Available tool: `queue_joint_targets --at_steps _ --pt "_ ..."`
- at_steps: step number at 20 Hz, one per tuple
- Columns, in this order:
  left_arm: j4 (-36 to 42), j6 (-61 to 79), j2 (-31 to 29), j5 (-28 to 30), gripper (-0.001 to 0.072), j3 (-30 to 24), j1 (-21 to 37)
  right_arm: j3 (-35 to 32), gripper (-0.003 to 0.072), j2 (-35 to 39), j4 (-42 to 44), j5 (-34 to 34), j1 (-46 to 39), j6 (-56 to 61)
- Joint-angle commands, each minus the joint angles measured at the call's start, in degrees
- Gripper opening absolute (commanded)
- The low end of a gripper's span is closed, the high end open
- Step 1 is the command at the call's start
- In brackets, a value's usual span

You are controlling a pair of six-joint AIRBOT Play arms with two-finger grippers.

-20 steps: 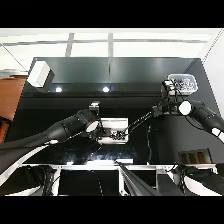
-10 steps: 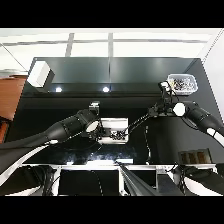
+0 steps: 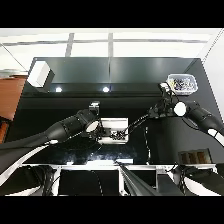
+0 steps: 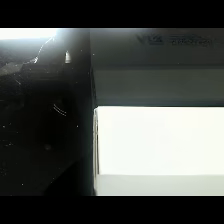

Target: Fold the box and place the chain.

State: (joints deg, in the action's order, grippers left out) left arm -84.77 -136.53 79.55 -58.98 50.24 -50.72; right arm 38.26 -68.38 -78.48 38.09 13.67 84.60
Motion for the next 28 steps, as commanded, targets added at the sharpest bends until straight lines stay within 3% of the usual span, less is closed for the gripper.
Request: queue_joint_targets --at_steps 1,5,8,13,23,28 --pt "0.0 0.0 0.0 0.0 0.0031 0.0 0.0 3.1 0.0017 2.3 0.3 4.5 0.0 -0.9" --pt "-0.1 0.0 0.0 0.0 0.0031 0.0 0.0 13.6 0.0017 5.8 0.5 21.4 0.0 -7.6" --pt "-0.1 0.0 0.0 0.0 0.0031 0.0 0.0 22.9 0.0017 10.5 1.6 29.1 0.0 -8.7" --pt "-0.1 0.0 0.0 0.0 0.0031 0.0 0.0 35.1 0.0018 16.2 14.4 40.0 0.0 -12.9" --pt "0.0 0.0 0.0 0.0 0.0031 0.0 0.0 36.7 0.0018 16.4 53.8 43.2 0.0 -24.5" --pt "0.0 0.0 0.0 0.0 0.0031 0.0 0.0 34.5 0.0018 16.2 50.7 43.2 0.9 -24.8"
